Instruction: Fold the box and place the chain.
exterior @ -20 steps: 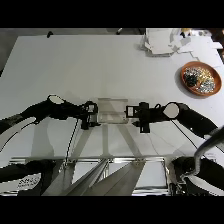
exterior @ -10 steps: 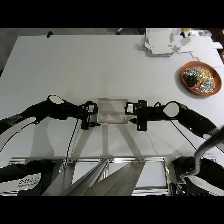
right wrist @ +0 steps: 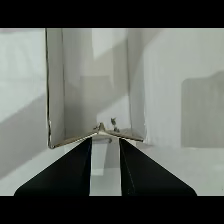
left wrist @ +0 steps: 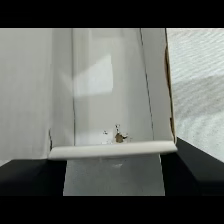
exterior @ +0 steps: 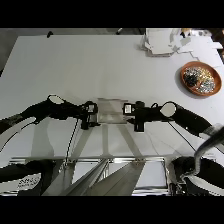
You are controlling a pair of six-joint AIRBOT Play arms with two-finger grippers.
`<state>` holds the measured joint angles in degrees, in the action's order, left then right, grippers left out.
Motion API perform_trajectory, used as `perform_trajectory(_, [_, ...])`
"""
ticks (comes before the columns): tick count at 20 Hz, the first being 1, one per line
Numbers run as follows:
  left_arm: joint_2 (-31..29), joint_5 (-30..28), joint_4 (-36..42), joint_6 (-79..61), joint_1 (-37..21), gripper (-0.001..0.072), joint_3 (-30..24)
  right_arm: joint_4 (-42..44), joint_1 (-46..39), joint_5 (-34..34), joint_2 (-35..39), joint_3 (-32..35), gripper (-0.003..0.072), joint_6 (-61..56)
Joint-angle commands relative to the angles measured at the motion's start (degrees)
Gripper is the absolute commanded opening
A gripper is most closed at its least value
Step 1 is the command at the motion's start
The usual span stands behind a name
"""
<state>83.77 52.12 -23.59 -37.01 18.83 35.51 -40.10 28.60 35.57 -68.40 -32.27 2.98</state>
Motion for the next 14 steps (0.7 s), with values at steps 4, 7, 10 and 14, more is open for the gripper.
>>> perform_trajectory(4, [-0.02, -0.02, 0.0, -0.04, -0.04, 0.0032, 0.02, 4.55, 0.37, -2.25, -0.48, 0.0, 0.0154, 2.32])
perform_trajectory(7, [-0.02, -0.02, 0.0, -0.04, -0.04, 0.0032, 0.02, 4.61, 0.39, -2.16, -1.84, 0.0, 0.0157, 3.06])
perform_trajectory(10, [-0.02, -0.02, 0.0, -0.02, -0.04, 0.0032, 0.02, 4.61, 0.39, -2.14, -3.17, 0.0, 0.0207, 3.1])
perform_trajectory(14, [-0.02, -0.02, 0.0, -0.04, -0.04, 0.0032, 0.02, 4.85, 0.61, -2.1, -3.34, 0.0, 0.0319, 3.13])
